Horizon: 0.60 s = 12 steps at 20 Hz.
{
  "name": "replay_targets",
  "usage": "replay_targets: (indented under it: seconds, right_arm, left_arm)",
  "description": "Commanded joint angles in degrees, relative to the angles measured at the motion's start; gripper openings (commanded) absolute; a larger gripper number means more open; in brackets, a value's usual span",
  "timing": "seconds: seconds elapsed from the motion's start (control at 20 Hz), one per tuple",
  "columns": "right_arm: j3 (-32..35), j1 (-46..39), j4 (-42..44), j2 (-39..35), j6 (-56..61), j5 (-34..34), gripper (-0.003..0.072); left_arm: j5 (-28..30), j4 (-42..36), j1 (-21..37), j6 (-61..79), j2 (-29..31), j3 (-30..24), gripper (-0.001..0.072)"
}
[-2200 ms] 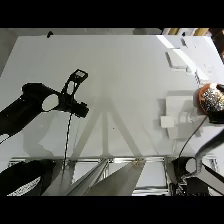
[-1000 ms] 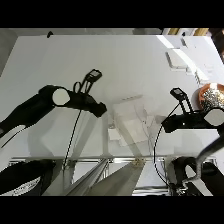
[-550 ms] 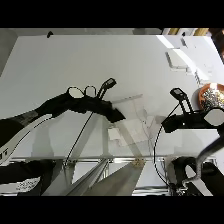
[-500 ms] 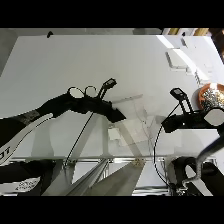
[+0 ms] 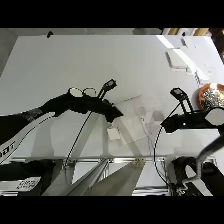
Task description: Fold the box and place the chain.
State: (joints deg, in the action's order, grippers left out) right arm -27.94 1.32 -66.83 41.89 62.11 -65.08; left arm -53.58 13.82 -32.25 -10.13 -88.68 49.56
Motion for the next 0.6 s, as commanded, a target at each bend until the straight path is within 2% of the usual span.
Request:
replay_targets:
  seconds: [0.0,0.05,0.15,0.25,0.55]
  right_arm:
    - [-4.2,0.0,0.0,-1.0,0.0,-1.9,0.0352]
    - [-6.2,0.0,0.0,-1.4,0.0,-2.7,0.0356]
    - [-10.0,0.0,0.0,-2.9,-0.1,-3.4,0.0415]
    - [-12.1,0.0,0.1,-4.6,-0.7,-3.2,0.0414]
    - [-12.3,0.0,0.0,-6.4,-0.7,-4.8,0.0412]
  left_arm:
    - [-1.1,2.7,0.0,15.9,2.2,0.3,0.0003]
    - [-0.9,3.7,0.0,19.6,3.3,0.4,0.0003]
    - [0.1,4.9,0.0,24.9,5.1,0.4,0.0003]
    - [1.2,6.0,0.0,26.8,5.6,0.4,0.0003]
    - [6.2,13.7,-1.2,24.1,5.3,0.4,0.0003]
